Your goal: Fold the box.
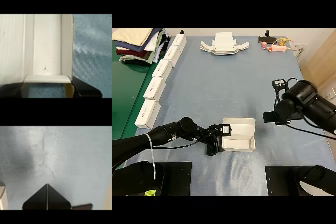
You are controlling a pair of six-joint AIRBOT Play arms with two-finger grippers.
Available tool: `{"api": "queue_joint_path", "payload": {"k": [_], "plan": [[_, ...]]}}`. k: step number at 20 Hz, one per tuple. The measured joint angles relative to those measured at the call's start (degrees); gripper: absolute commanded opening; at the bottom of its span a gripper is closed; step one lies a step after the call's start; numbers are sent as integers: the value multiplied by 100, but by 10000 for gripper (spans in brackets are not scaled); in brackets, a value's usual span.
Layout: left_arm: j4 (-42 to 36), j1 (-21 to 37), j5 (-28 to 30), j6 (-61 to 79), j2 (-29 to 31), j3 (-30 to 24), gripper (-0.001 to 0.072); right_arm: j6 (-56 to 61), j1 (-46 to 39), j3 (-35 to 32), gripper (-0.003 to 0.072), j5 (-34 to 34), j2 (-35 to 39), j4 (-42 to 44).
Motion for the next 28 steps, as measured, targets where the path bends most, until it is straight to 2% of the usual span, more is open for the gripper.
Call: {"api": "queue_joint_path", "payload": {"k": [3,5,8,11,15,19,22,28], "plan": [[0,0,-2,0,0,0,414,-1784,-1145,-107,3,813,-350,1825],[0,0,-2,0,-2,0,414,-3058,-1635,-28,3,1008,-699,3169],[2,0,-2,0,0,0,414,-4424,-1982,319,3,817,-1290,4588],[0,0,-2,0,-2,0,414,-5165,-2087,671,3,190,-1751,5370],[2,0,-2,2,0,0,414,-5554,-1969,837,4,-549,-1945,5678],[0,0,-2,2,0,0,414,-5742,-1574,734,5,-664,-1834,5584],[0,0,0,2,-2,0,414,-5952,-1187,387,4,-315,-1521,5466],[2,0,0,2,0,0,414,-6533,-417,-763,4,1143,-334,5226]]}}
